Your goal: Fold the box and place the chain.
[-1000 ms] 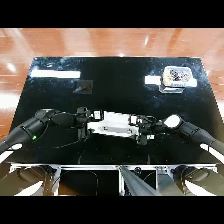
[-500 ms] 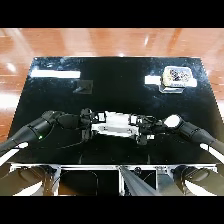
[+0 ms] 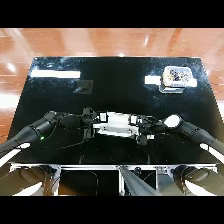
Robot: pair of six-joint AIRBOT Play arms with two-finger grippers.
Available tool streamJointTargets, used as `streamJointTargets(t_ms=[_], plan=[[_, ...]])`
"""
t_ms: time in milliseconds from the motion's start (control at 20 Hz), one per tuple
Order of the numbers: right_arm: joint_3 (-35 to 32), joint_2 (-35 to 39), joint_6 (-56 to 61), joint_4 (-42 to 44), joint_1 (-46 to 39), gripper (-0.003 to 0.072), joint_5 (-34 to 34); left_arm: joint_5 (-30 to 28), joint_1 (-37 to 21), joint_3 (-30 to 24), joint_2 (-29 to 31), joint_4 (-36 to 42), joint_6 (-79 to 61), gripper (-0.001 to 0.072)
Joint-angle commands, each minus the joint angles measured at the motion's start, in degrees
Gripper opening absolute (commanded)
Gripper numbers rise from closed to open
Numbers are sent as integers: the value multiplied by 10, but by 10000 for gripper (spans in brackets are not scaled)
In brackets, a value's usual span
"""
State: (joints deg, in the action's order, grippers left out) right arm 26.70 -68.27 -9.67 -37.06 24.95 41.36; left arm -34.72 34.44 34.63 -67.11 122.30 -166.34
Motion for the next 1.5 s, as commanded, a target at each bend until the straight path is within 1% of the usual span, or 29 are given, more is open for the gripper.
streamJointTargets(t_ms=[0, 50, 100, 150, 300, 450, 550, 900, 1200, 1450], plan=[[0, 0, 0, 0, 1, 552, 0, 4, 11, 1, -13, 1, 0, 375], [0, 0, 0, 0, 1, 551, 0, 4, 15, 2, -15, 1, 0, 350], [0, 0, 0, 0, 1, 552, 0, 3, 18, 4, -17, 1, 0, 345], [0, 0, 0, 0, 1, 552, 0, 2, 18, 7, -17, 1, 0, 297], [0, 0, 0, 0, 1, 552, 0, 2, 18, 14, -17, 1, 0, 289], [0, 0, 0, 0, 1, 552, 0, 2, 19, 15, -17, 27, 0, 288], [0, 0, 0, 0, 1, 552, 0, 0, 21, 15, -17, 41, 0, 240], [0, 0, 0, 0, 0, 552, 0, -37, 21, 15, -18, 59, 0, 242], [0, 0, 0, 0, 1, 552, 0, -33, 21, 15, -19, 74, -1, 242], [0, 0, 0, 0, 1, 552, 0, -1, 35, 15, -28, 77, -2, 242]])
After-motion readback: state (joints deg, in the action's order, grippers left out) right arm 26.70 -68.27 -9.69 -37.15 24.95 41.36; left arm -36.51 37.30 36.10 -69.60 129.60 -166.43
